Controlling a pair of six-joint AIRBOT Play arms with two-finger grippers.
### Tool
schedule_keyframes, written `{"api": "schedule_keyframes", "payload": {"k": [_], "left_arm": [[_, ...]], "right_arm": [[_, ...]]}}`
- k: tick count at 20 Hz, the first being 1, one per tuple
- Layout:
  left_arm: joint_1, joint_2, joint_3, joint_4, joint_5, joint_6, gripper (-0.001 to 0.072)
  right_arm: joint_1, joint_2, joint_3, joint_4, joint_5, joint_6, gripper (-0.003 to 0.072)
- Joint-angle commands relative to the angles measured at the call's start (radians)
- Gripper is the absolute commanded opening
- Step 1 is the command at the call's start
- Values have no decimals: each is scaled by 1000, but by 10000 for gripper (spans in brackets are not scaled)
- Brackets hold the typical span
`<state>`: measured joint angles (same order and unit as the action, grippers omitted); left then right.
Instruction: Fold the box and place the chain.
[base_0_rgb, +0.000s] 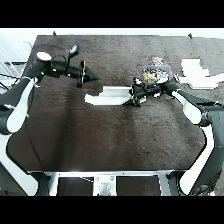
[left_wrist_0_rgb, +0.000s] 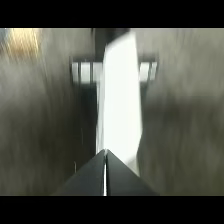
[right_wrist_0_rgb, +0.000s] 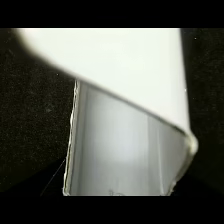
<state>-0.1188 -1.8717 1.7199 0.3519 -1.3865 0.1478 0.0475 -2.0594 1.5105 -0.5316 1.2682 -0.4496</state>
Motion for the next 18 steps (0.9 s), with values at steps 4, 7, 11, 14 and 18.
{"api": "schedule_keyframes", "payload": {"k": [4, 7, 11, 14, 18], "left_arm": [[-133, 195, -244, 68, 233, 66, 14], [-194, 202, -336, 68, 308, 90, 14], [-225, 193, -377, 74, 338, 91, 14], [-225, 193, -393, 77, 347, 89, 15], [-225, 193, -393, 78, 421, 90, 15]], "right_arm": [[-1, 1, 0, 0, 1, 0, 434], [-1, 1, 0, 0, 1, 0, 434], [-1, 1, 0, 0, 0, 0, 434], [-1, 1, 0, 0, 0, 0, 434], [-1, 1, 0, 0, 0, 0, 434]]}}
